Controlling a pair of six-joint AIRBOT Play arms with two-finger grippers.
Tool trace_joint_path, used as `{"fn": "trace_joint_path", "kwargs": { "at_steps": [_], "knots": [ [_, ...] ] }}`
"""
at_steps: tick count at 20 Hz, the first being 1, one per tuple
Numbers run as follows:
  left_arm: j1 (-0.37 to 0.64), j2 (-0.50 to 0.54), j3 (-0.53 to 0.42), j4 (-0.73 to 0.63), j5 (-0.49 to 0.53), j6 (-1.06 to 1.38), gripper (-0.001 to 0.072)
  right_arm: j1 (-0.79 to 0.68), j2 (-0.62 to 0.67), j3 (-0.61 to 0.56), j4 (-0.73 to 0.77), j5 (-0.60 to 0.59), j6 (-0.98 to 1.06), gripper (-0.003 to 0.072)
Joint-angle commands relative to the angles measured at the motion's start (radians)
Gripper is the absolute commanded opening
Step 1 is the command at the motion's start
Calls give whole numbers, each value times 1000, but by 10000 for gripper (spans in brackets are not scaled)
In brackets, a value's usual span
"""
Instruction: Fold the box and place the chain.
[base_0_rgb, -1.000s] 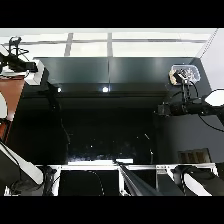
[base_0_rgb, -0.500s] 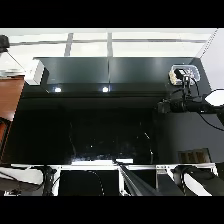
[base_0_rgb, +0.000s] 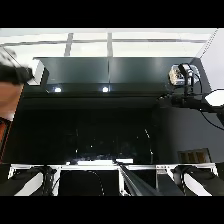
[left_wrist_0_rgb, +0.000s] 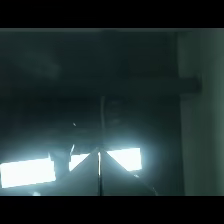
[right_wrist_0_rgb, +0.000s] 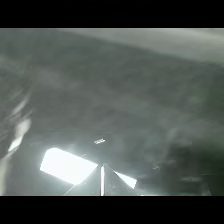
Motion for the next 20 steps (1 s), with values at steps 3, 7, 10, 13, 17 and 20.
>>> {"fn": "trace_joint_path", "kwargs": {
  "at_steps": [3, 7, 10, 13, 17, 20],
  "knots": [
    [-102, 360, -571, -24, 287, -6, 27, -1, -1, -29, -245, -186, -8, 15],
    [-102, 414, -599, -19, 303, 1, 28, -1, -1, -29, -278, -172, -8, 15],
    [-102, 407, -599, -26, 302, 1, 28, -1, -1, -29, -278, -173, -8, 15],
    [-102, 405, -599, -26, 302, 1, 28, -1, -1, -29, -278, -173, -8, 15],
    [-103, 405, -599, -26, 302, 1, 28, -1, -1, -29, -278, -173, -8, 15],
    [-102, 405, -599, -26, 302, 1, 28, -1, -1, -29, -278, -173, -8, 15]
  ]
}}
